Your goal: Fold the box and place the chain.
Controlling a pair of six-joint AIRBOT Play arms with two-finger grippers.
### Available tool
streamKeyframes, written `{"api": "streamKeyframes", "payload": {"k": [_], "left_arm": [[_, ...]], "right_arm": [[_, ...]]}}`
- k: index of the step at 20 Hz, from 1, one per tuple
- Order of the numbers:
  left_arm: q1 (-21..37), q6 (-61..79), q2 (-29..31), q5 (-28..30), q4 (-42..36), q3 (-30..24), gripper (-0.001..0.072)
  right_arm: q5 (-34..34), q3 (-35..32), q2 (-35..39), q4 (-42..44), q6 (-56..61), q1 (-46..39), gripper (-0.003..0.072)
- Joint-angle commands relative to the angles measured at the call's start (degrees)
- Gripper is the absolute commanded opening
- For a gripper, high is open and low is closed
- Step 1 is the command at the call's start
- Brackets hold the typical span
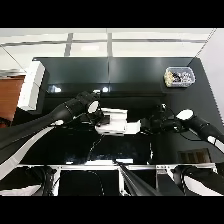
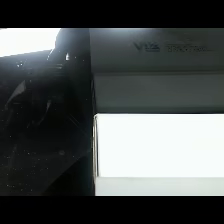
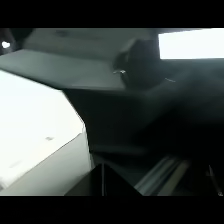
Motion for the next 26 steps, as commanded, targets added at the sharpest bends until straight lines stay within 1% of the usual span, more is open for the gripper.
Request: {"api": "streamKeyframes", "payload": {"k": [1,3,5,6,7,15,18,21,22,26], "left_arm": [[0.1,0.0,0.0,0.0,0.0,0.0,0.0028],[0.0,0.0,0.0,0.0,0.0,0.0,0.0028],[0.1,0.0,0.0,0.0,0.0,0.0,0.0028],[0.1,0.0,0.0,0.0,0.0,0.0,0.0028],[0.1,0.0,0.0,0.0,0.0,0.0,0.0028],[0.1,0.0,0.0,0.0,0.0,0.0,0.0028],[0.1,0.0,0.0,0.1,0.0,0.0,0.0028],[0.1,0.0,0.0,0.2,0.0,0.0,0.0028],[0.1,0.0,0.0,0.2,0.0,0.0,0.0028],[0.1,0.0,0.0,0.2,0.0,0.0,0.0028]], "right_arm": [[3.6,3.5,-0.5,0.2,-0.7,1.6,0.0014],[5.1,4.8,-0.5,0.1,-1.4,1.6,0.0026],[5.0,5.6,-0.5,0.1,-1.4,1.6,0.0030],[4.9,5.8,-0.5,0.1,-1.3,1.6,0.0286],[5.0,5.8,-0.5,-0.1,-1.4,1.6,0.0484],[5.2,5.8,-0.5,0.9,-1.3,1.7,0.0483],[4.3,6.4,-0.5,2.4,-1.3,4.0,0.0482],[2.4,8.9,-0.5,2.2,-0.2,7.1,0.0472],[1.6,9.7,-0.5,1.4,2.3,8.0,0.0472],[0.7,13.7,-0.5,-9.9,14.6,12.1,0.0471]]}}
